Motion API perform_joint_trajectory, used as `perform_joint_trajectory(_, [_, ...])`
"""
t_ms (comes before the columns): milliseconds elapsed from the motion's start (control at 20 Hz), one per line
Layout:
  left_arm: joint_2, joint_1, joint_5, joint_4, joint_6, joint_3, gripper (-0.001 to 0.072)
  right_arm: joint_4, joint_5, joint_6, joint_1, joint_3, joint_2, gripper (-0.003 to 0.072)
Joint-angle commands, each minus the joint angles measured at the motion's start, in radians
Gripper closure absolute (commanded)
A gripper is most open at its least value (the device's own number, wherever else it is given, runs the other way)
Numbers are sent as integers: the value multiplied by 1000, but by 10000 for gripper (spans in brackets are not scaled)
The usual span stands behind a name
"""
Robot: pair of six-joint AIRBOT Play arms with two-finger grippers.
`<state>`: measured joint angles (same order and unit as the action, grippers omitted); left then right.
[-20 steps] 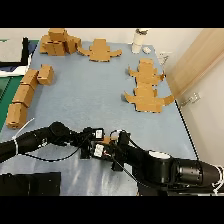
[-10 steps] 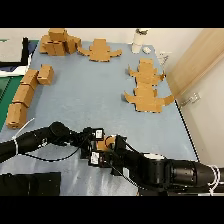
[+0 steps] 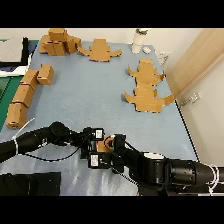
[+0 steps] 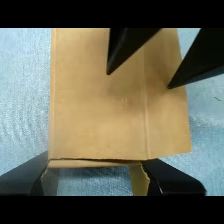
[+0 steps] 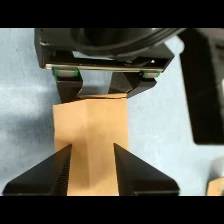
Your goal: Fold the box.
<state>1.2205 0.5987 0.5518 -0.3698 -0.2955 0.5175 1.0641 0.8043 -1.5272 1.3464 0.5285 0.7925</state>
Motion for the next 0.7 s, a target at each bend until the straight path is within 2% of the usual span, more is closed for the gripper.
perform_joint_trajectory(0, [0, 0, 0, 0, 0, 1, 260, -35, 0, -3, -2, -11, 5, 275])
perform_joint_trajectory(150, [0, 0, 0, 0, 0, 1, 261, -7, -5, -3, -1, -15, 17, 266])
perform_joint_trajectory(200, [0, 0, 0, 0, 0, 1, 261, 0, -11, -3, -1, -15, 19, 199])
perform_joint_trajectory(350, [0, 0, 0, 0, 0, 1, 260, -1, -12, -12, -1, -15, 28, 162])
perform_joint_trajectory(650, [0, 0, 0, 0, 0, 1, 260, -47, -7, -55, -1, -14, 61, 170])
